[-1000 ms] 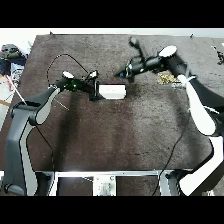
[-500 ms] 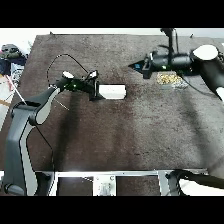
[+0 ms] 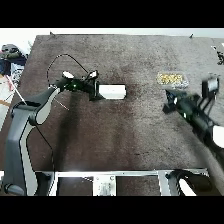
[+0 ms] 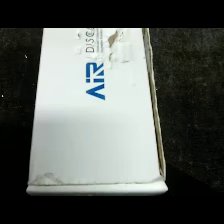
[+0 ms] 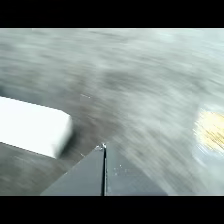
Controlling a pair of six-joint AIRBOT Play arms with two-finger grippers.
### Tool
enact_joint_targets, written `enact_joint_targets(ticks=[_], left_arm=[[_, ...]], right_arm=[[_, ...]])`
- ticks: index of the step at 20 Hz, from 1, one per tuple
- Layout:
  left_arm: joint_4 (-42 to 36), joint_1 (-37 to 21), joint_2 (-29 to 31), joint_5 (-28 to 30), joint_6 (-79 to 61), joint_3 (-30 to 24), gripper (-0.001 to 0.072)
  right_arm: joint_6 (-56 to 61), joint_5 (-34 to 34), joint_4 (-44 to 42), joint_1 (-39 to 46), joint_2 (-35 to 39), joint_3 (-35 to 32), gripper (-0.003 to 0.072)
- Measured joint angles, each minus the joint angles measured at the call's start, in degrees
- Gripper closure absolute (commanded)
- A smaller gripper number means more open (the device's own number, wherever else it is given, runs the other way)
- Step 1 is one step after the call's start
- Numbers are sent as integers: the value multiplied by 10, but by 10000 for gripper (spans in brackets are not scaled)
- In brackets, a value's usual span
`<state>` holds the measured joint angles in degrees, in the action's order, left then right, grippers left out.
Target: Fold the box and place the chain.
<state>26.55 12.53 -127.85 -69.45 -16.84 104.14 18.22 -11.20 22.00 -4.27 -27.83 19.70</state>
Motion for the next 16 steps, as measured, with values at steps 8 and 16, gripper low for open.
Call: enact_joint_targets(ticks=[8,16], left_arm=[[0,0,0,0,1,0,241],[-12,-1,3,-1,7,0,698]], right_arm=[[0,115,-2,0,230,-194,673],[0,128,-2,0,256,-216,672]])
